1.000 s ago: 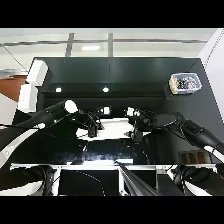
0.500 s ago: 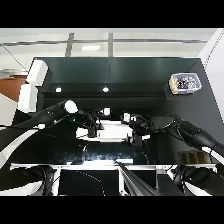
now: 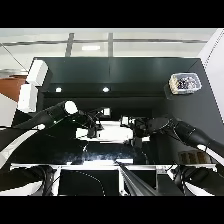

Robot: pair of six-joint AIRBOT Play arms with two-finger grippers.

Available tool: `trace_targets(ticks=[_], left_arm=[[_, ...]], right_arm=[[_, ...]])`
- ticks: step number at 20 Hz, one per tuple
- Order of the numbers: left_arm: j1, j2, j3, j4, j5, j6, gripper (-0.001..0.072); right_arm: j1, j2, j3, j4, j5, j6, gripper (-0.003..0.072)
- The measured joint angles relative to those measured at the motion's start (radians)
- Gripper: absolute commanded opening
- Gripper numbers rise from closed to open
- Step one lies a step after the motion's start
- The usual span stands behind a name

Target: Fold the box and place the chain.

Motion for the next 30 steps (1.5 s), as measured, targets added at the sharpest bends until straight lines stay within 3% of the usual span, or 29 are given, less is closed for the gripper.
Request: trace_targets(ticks=[2, 4, 15, 30], left_arm=[[0.000, 0.000, 0.000, -0.002, 0.000, -0.001, 0.0023], [0.000, 0.000, 0.000, -0.002, 0.000, -0.001, 0.0023], [0.001, 0.001, 0.000, -0.001, -0.001, 0.000, 0.0023], [0.001, 0.002, 0.027, 0.061, -0.033, 0.001, 0.0021]], right_arm=[[0.001, -0.011, -0.001, -0.005, 0.012, 0.000, 0.0698], [0.001, -0.018, -0.001, -0.006, 0.027, 0.000, 0.0586], [0.039, -0.027, -0.001, -0.013, 0.098, 0.002, 0.0613], [0.043, -0.009, -0.001, -0.033, 0.049, -0.002, 0.0613]])
